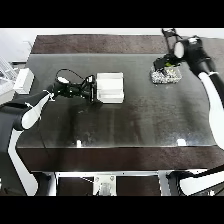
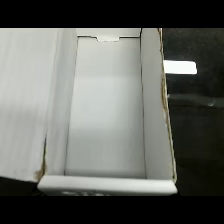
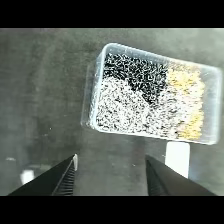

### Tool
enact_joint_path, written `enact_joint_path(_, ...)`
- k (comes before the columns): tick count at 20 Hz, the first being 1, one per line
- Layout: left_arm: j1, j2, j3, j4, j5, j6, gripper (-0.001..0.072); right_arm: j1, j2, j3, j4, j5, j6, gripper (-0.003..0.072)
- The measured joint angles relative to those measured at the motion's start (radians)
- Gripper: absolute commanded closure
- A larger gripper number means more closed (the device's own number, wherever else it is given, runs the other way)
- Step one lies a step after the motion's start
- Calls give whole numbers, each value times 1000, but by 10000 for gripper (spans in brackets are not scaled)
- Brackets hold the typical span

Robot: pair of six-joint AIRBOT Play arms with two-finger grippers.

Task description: Fold the box and place the chain.

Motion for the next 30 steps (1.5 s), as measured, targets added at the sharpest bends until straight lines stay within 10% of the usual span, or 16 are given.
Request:
enact_joint_path(9, 0, 0, 0, 0, 0, 0, 262, -227, -121, 1, 381, -96, -258, 242)
enact_joint_path(24, 0, 0, 0, 1, 0, 0, 262, -237, -307, 112, 523, -114, -421, 246)
enact_joint_path(30, 0, 0, 0, 0, 0, 0, 262, -229, -349, 135, 497, -114, -437, 452)
